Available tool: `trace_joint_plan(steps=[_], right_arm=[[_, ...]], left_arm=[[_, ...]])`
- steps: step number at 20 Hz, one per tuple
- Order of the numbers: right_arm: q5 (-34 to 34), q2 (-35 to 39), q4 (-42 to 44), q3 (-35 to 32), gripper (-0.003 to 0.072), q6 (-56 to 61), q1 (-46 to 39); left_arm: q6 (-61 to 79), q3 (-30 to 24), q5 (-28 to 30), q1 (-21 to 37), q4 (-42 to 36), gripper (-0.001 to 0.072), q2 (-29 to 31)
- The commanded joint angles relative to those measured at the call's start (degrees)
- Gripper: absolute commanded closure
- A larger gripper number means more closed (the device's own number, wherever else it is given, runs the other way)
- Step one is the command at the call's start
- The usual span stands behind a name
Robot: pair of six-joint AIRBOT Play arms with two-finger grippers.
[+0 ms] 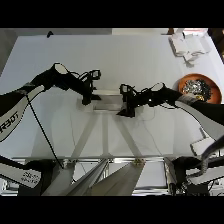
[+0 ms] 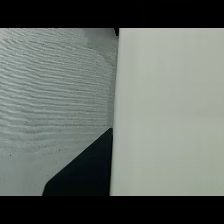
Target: Fold the box and place the chain.
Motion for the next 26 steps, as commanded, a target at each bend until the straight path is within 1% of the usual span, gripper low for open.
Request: trace_joint_plan(steps=[1,7,12,13,18,19,20,23,24,26], right_arm=[[0.1,0.1,-0.2,0.0,-0.0034,0.0,0.1],[0.1,0.1,-0.1,0.0,-0.0033,0.0,0.1],[0.1,0.1,-0.2,0.0,-0.0016,0.0,0.1],[0.1,0.1,-0.1,0.0,0.0018,0.0,0.1],[0.0,0.1,-0.2,0.0,0.0026,0.0,0.1],[0.0,0.1,-0.2,0.0,0.0072,0.0,0.1],[0.0,0.1,-0.2,0.0,0.0167,0.0,0.1],[0.0,0.1,-0.2,0.0,0.0152,0.0,0.1],[0.0,0.1,-0.2,0.0,0.0128,0.0,0.1],[0.0,0.1,-0.2,0.0,0.0128,0.0,0.1]], left_arm=[[0.0,0.0,0.1,0.0,0.0,0.0692,0.0],[0.0,0.0,0.1,0.0,0.0,0.0692,0.0],[0.0,0.0,0.1,0.0,0.0,0.0692,0.0],[0.0,0.0,0.1,0.0,0.0,0.0692,0.0],[0.0,0.0,0.1,0.0,0.0,0.0692,0.0],[0.0,0.0,0.1,0.0,0.0,0.0692,0.0],[0.0,0.0,0.1,0.0,0.0,0.0692,0.0],[0.0,0.0,0.1,0.0,0.0,0.0692,0.0],[0.0,0.0,0.1,0.0,0.0,0.0692,0.0],[0.0,0.0,0.1,0.0,0.0,0.0692,0.0]])
